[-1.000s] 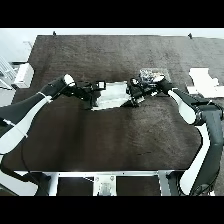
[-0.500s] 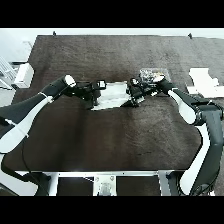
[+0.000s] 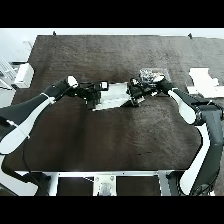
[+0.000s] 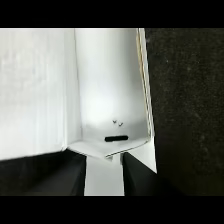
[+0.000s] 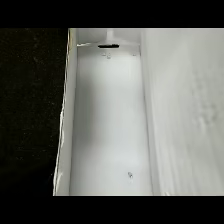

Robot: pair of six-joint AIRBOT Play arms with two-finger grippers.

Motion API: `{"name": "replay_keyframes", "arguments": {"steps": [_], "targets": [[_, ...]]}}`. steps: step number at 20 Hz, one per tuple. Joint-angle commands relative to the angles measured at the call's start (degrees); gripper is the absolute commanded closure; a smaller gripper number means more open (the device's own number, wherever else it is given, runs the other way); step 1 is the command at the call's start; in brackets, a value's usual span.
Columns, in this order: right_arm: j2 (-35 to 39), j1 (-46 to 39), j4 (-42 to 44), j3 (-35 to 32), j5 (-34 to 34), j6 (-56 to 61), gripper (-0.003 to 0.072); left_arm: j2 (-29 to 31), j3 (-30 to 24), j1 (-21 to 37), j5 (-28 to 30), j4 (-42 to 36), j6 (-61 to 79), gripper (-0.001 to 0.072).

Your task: Fold the box and place the chain.

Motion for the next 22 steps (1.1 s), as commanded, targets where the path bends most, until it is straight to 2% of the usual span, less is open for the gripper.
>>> {"name": "replay_keyframes", "arguments": {"steps": [1, 7, 12, 14, 17, 18, 19, 22], "targets": [[0.0, 0.02, 0.07, 0.0, -0.04, 0.07, 0.0233, 0.0, 0.07, -0.24, 1.68, -0.81, 0.35, 0.047], [-0.02, 0.02, 0.07, 0.0, -0.04, 0.07, 0.0233, -0.72, 0.07, -0.24, 3.19, -8.17, 5.49, 0.0469], [-0.02, 0.02, 0.07, 0.0, -0.04, 0.07, 0.0233, -2.56, 0.07, -0.07, 6.08, -9.29, 9.01, 0.0448], [-0.02, 0.02, 0.07, 0.0, -0.04, 0.07, 0.0233, -2.75, 0.07, -0.07, 6.23, -10.27, 9.57, 0.0308], [-0.02, 0.02, 0.07, 0.0, -0.04, 0.07, 0.0233, -2.75, 0.07, -0.07, 7.1, -11.28, 10.88, 0.027], [-0.02, 0.02, 0.07, 0.0, -0.04, 0.07, 0.0233, -2.75, 0.07, -0.07, 7.76, -11.32, 10.88, 0.0201], [-0.02, 0.02, 0.07, 0.0, -0.04, 0.07, 0.0233, -2.75, 0.07, -0.07, 9.16, -12.04, 10.84, 0.0036], [-0.02, 0.02, 0.07, 0.0, -0.04, 0.07, 0.0233, -2.78, 0.07, -0.07, 10.95, -12.37, 12.39, 0.0029]]}}
